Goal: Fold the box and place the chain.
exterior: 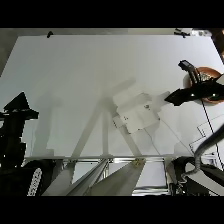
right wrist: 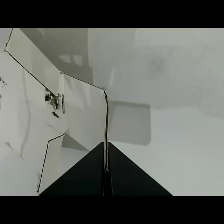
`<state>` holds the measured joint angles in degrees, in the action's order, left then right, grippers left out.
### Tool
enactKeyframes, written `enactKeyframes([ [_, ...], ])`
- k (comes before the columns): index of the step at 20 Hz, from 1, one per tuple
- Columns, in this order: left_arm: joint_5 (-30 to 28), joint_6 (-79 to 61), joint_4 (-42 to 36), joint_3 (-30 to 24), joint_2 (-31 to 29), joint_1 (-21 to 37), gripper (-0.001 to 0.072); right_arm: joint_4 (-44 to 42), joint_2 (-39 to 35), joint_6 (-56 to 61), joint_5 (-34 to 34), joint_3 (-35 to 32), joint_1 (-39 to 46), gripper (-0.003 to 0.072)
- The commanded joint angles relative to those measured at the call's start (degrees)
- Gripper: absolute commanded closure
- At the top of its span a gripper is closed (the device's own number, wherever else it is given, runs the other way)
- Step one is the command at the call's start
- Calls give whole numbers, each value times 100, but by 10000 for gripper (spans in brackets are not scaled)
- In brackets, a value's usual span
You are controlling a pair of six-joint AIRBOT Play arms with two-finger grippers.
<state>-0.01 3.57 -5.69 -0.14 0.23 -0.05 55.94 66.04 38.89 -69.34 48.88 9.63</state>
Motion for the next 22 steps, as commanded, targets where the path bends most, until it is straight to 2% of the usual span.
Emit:
enactKeyframes([
  [1,765,442,20,11,0,-4,700,-28,-7,149,37,-35,-201,672],
  [2,1246,439,22,11,0,-4,699,-31,-7,166,39,-35,-201,672],
  [4,2100,413,376,11,0,-4,637,-31,-7,181,39,-35,-201,672],
  [7,2887,645,920,11,2,-4,615,-31,-7,313,39,-33,-201,672],
  [9,3154,1613,1189,15,61,-4,599,-33,-7,334,35,-35,-201,671],
  [10,3176,2535,1517,17,192,-4,440,-44,-7,334,33,-35,-201,671],
  [11,3318,3692,2050,63,446,-4,310,-63,-7,332,35,-35,-201,671],
  [13,4011,4701,2894,369,1169,-4,309,-74,-7,332,48,-35,-201,671],
  [16,4747,4367,2782,1154,2597,-7,309,-72,-7,330,166,-35,-201,671],
  [18,5180,4089,2573,1797,3788,-11,306,-72,-7,330,236,-35,-201,671],
  [19,5495,3858,2369,2116,4463,-35,252,-72,-7,330,262,-35,-201,671],
  [21,5958,3506,1862,2710,5790,-282,67,-72,-7,330,280,-35,-201,671],
  [22,6168,3270,1626,3008,6461,-518,20,-72,-7,330,278,-35,-201,671],
])
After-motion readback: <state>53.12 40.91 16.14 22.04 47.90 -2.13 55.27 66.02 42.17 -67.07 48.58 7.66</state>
